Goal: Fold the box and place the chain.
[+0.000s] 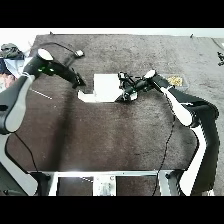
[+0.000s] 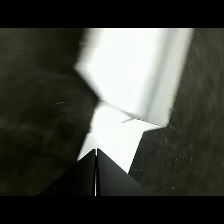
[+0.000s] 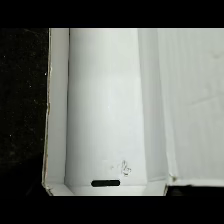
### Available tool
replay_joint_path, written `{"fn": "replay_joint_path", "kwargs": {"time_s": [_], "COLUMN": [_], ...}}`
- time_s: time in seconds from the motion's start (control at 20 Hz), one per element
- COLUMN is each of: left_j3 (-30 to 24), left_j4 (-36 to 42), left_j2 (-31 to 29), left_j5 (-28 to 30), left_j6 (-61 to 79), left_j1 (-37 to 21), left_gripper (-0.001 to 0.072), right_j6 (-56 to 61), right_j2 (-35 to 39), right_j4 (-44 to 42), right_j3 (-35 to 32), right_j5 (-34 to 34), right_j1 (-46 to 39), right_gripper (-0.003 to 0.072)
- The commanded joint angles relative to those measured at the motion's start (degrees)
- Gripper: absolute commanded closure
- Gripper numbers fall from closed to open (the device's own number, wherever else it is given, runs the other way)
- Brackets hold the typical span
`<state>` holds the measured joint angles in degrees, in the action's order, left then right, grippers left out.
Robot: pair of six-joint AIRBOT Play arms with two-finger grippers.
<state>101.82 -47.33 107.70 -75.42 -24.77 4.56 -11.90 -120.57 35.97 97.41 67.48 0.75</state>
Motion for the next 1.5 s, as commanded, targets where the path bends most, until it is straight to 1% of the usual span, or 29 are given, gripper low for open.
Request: {"fn": "replay_joint_path", "kwargs": {"time_s": [0.0, 0.15, 0.4, 0.55, 0.8, 0.9, 1.0, 1.25, 1.45], "left_j3": [-0.81, -3.72, -13.05, -17.18, -24.02, -25.59, -25.70, -25.70, -25.70], "left_j4": [3.85, 3.89, 5.29, 6.23, 7.41, 10.25, 13.40, 15.19, 19.67], "left_j2": [-3.91, -4.90, -4.83, -4.83, -4.55, -3.52, -2.36, -0.46, 1.36], "left_j5": [1.05, 1.84, 6.49, 6.64, 9.97, 10.40, 9.55, 10.45, 10.69], "left_j6": [-13.25, -20.11, -25.14, -26.84, -29.38, -29.33, -28.85, -28.81, -28.50], "left_j1": [-4.22, -7.02, -10.97, -10.56, -9.16, -8.72, -7.85, -6.25, -4.46], "left_gripper": [0.0704, 0.0704, 0.0700, 0.0700, 0.0700, 0.0700, 0.0700, 0.0700, 0.0699], "right_j6": [-0.04, -0.04, -0.04, -0.02, -0.02, -0.02, -0.04, -0.04, -0.04], "right_j2": [-0.02, -0.02, -0.02, -0.02, -0.02, -0.02, -0.02, -0.02, -0.02], "right_j4": [0.00, 0.00, 0.00, 0.00, 0.02, 0.02, 0.00, 0.00, 0.02], "right_j3": [0.02, 0.02, 0.02, 0.02, 0.02, 0.02, 0.02, 0.02, 0.02], "right_j5": [0.07, 0.04, 0.07, 0.04, 0.04, 0.07, 0.07, 0.07, 0.07], "right_j1": [-0.02, -0.02, -0.02, -0.02, -0.02, -0.02, -0.02, -0.02, -0.02], "right_gripper": [0.0146, 0.0146, 0.0146, 0.0146, 0.0146, 0.0146, 0.0146, 0.0146, 0.0145]}}
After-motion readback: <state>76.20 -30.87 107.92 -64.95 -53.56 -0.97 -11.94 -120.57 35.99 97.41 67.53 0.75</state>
